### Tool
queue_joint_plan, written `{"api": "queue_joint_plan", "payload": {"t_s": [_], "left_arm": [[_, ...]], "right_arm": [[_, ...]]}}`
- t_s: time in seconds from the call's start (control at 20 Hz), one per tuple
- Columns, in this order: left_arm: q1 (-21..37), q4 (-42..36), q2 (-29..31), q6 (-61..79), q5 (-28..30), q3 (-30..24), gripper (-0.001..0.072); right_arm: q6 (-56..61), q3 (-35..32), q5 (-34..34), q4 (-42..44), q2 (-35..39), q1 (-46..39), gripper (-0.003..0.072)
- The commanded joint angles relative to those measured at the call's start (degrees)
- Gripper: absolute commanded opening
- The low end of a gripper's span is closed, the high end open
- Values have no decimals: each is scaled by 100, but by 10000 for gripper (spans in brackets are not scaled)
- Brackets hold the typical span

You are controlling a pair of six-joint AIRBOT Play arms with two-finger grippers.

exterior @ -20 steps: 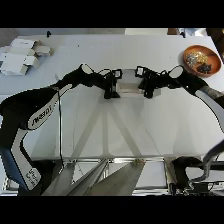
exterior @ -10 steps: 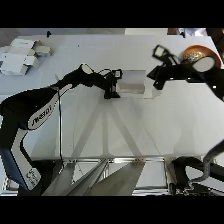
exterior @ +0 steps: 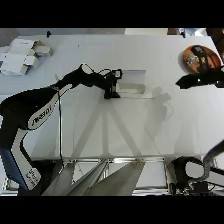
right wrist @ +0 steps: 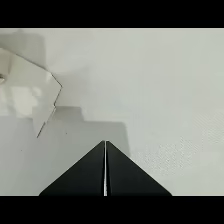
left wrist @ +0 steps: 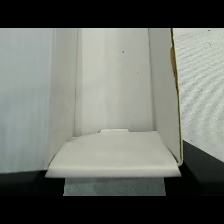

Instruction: Fold the box and place the chain.

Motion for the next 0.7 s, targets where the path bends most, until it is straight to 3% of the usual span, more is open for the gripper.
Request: {"api": "queue_joint_plan", "payload": {"t_s": [0.0,0.3,0.65], "left_arm": [[0,2,0,-2,4,4,421],[0,2,0,-2,4,4,421],[0,2,0,0,2,4,421]], "right_arm": [[557,-4,448,15,-619,-48,17],[553,-4,186,927,-1517,424,14],[20,-4,-79,2151,-1707,767,10]]}}
